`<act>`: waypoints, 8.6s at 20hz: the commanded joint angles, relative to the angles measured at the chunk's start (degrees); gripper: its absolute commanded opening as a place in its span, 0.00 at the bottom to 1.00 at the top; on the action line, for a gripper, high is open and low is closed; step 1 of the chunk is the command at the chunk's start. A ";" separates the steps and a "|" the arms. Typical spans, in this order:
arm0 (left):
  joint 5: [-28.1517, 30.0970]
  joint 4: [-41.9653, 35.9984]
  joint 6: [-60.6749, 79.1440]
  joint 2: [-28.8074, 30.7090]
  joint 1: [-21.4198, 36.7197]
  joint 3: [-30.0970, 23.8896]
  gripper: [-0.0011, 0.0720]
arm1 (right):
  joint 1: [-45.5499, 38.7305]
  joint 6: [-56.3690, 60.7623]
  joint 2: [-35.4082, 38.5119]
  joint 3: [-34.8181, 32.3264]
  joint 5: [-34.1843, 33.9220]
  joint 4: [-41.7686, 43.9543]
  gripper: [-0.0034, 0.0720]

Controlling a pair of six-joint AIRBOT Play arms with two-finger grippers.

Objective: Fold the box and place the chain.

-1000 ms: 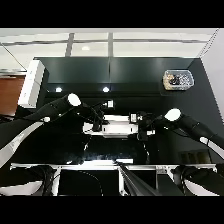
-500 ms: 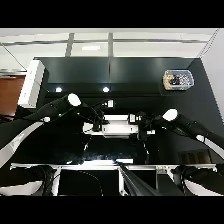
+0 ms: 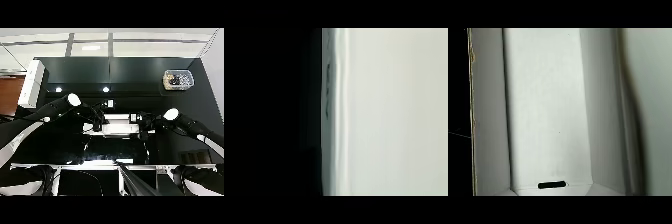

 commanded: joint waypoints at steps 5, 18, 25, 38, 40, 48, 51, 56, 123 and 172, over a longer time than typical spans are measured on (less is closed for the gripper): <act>-0.13 0.09 0.09 0.02 0.00 0.04 0.06 | -0.04 0.92 -0.04 -0.02 -0.39 0.15 0.99; -4.07 9.29 -6.47 3.63 1.25 3.10 0.73 | 0.52 1.62 -0.04 -0.02 -1.40 -0.04 0.68; -27.52 39.12 -40.15 15.87 3.10 4.66 0.06 | 0.52 1.64 -0.04 -0.02 -1.40 -0.04 0.68; 14.56 -48.39 -6.40 13.16 3.08 -14.47 0.06 | 0.52 1.70 -0.04 -0.02 -1.44 -0.04 0.68; 18.16 -46.69 -5.66 11.37 2.78 -14.47 0.06 | 0.52 1.73 -0.04 -0.02 -1.46 -0.04 0.68; 20.11 -26.27 -13.97 6.95 -3.61 -13.35 0.06 | 0.52 1.75 -0.04 -0.02 -1.49 -0.04 0.68; 18.88 -13.92 -22.43 7.61 -2.40 -10.32 0.06 | 0.52 1.75 -0.04 -0.02 -1.49 -0.02 0.68; 7.48 -0.81 -23.54 18.10 5.81 -5.40 0.06 | 0.52 1.75 -0.04 -0.02 -1.49 -0.02 0.68; -6.05 6.03 -73.24 22.08 34.25 -19.02 0.06 | 0.52 2.08 -0.04 -0.02 -1.92 0.07 0.68; -4.28 39.87 -116.10 4.07 -15.23 5.20 0.81 | 0.52 2.23 -0.04 -0.02 -2.16 0.11 0.68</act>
